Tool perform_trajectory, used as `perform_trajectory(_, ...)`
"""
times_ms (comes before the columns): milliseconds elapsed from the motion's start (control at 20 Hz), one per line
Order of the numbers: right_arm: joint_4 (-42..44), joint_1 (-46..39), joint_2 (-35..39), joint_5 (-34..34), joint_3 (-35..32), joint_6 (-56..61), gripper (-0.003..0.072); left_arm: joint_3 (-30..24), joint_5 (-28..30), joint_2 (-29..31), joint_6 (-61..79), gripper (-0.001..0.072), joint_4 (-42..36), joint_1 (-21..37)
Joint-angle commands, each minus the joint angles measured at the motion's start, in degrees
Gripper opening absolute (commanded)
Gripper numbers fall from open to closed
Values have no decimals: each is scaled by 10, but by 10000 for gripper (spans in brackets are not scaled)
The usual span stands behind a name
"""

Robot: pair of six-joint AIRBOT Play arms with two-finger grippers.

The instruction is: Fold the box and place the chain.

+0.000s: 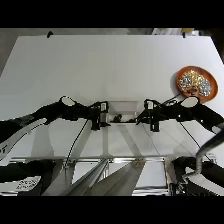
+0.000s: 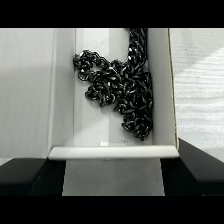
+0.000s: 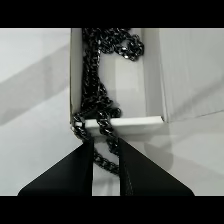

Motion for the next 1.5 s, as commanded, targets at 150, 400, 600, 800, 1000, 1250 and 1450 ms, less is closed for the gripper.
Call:
perform_trajectory(150,-21,0,0,-19,0,35,184,0,0,0,0,10,0,0)
perform_trajectory(400,3,1,-3,17,-1,-36,180,0,0,0,0,10,0,0)
perform_trajectory(600,20,23,-7,7,-1,-47,161,0,0,0,0,10,0,0)
perform_trajectory(800,-3,28,-8,5,-1,-43,26,0,0,0,0,10,0,0)
perform_trajectory(1000,-75,28,9,-10,0,10,22,0,0,0,0,10,0,0)
perform_trajectory(1250,-134,28,61,-20,0,79,22,0,0,0,0,10,0,0)
perform_trajectory(1450,-135,33,127,19,49,150,22,0,0,0,0,10,0,0)
